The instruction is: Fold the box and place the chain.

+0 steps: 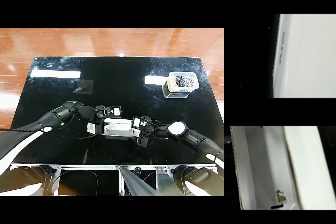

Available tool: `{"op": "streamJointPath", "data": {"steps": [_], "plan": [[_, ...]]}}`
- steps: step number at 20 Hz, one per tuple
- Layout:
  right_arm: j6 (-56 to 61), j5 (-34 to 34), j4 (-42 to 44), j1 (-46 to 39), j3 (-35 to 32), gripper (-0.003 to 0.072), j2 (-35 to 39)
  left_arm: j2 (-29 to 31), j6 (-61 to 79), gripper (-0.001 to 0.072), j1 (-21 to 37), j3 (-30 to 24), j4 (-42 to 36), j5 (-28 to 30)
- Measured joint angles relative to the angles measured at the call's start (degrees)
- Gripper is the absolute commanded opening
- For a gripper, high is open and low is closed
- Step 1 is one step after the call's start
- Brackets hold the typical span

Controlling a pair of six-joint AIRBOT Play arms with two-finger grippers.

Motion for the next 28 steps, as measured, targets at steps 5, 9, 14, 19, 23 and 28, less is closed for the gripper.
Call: {"op": "streamJointPath", "data": {"steps": [5, 9, 14, 19, 23, 28], "plan": [[-0.79, -0.07, 0.74, 0.0, 0.0, 0.0582, -0.74, -0.02, 0.0, 0.0019, 0.0, 0.02, 0.0, 0.0], [-0.87, -0.11, 0.94, 0.0, 0.0, 0.0418, -0.85, 0.0, 0.0, 0.0019, 0.0, 0.0, 0.04, 0.04], [-0.98, -0.24, 0.98, 0.0, 0.0, 0.0424, -0.85, 0.0, -0.04, 0.0019, 0.0, 0.02, 0.02, 0.04], [-0.74, -0.98, 1.31, 0.0, 0.0, 0.0691, -0.87, 0.0, -0.15, 0.0019, 0.0, 0.02, 0.0, 0.02], [-0.48, -1.18, 1.36, 0.0, 0.0, 0.0657, -0.87, 0.0, -0.11, 0.0019, 0.0, 0.02, 0.0, 0.02], [-0.33, -1.22, 1.36, 0.0, 0.0, 0.0505, -0.87, 0.0, -0.02, 0.0019, 0.0, 0.0, 0.02, 0.04]]}}
